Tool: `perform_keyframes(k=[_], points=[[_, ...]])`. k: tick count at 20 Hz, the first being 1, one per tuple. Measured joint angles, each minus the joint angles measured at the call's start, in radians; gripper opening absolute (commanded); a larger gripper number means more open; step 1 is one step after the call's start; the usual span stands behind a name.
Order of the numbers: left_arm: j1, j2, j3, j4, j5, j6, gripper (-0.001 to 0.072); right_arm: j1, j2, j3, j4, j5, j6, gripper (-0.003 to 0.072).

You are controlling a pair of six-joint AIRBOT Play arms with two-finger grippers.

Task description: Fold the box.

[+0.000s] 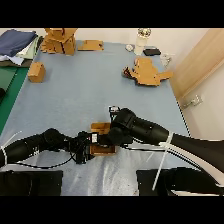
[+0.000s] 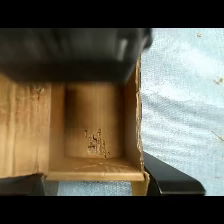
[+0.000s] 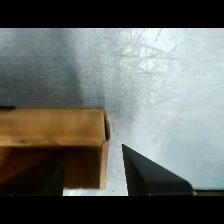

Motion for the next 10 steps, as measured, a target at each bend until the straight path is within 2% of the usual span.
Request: perform_keyframes(k=[1, 2, 5, 8, 10], points=[[0.000, 0.000, 0.000, 0.000, 0.000, 0.000, 0.0471, 0.000, 0.030, 0.000, 0.002, -0.003, 0.010, 0.0504], [0.000, 0.000, 0.000, 0.000, 0.000, 0.000, 0.0471, 0.000, 0.062, 0.000, -0.003, -0.014, 0.023, 0.0416], [0.000, 0.000, 0.000, 0.000, 0.000, 0.000, 0.0471, -0.035, 0.138, -0.017, -0.034, -0.084, 0.055, 0.0004], [0.000, 0.000, 0.000, 0.000, 0.000, 0.000, 0.0471, -0.151, 0.177, -0.091, -0.048, -0.099, -0.013, 0.0001], [0.000, 0.000, 0.000, 0.000, 0.000, 0.000, 0.0471, -0.273, 0.177, -0.152, 0.038, 0.008, -0.153, 0.0002]])
